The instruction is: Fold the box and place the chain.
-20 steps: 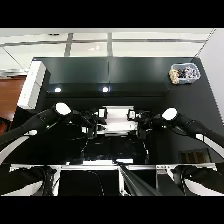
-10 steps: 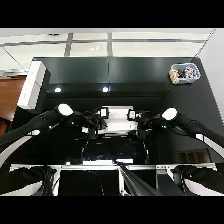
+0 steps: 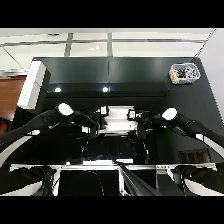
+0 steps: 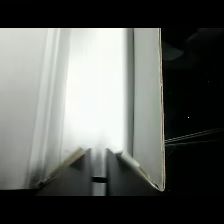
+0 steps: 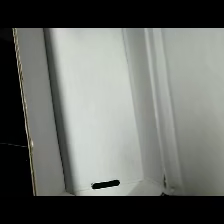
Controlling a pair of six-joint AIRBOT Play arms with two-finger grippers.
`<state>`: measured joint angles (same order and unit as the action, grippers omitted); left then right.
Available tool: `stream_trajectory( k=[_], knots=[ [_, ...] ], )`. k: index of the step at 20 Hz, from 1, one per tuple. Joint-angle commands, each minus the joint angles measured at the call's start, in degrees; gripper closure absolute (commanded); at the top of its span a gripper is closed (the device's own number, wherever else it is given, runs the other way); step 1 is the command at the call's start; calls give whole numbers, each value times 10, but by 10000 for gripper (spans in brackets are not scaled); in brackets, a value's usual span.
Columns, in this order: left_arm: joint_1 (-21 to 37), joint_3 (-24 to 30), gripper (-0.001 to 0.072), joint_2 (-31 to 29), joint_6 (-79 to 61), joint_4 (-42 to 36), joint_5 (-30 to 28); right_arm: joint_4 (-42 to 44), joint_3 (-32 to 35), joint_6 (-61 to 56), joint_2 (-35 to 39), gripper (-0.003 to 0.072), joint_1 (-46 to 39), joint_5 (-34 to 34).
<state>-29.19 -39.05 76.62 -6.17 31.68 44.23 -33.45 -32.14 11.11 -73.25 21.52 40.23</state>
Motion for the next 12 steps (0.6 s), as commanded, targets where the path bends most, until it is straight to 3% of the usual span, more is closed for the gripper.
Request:
stream_trajectory(
  k=[1, 5, 9, 12],
  knots=[
    [7, -1, 687, -14, 66, 22, 9, 0, 0, 0, 0, 487, 0, 0],
    [45, -1, 688, -96, 322, 178, 20, 0, 0, 0, 0, 488, 0, 0],
    [153, 0, 686, -168, 657, 373, 74, 0, 0, 0, 0, 487, 0, 0],
    [273, 4, 684, -165, 828, 356, 131, 0, 0, 0, 0, 488, 0, 0]
  ],
)
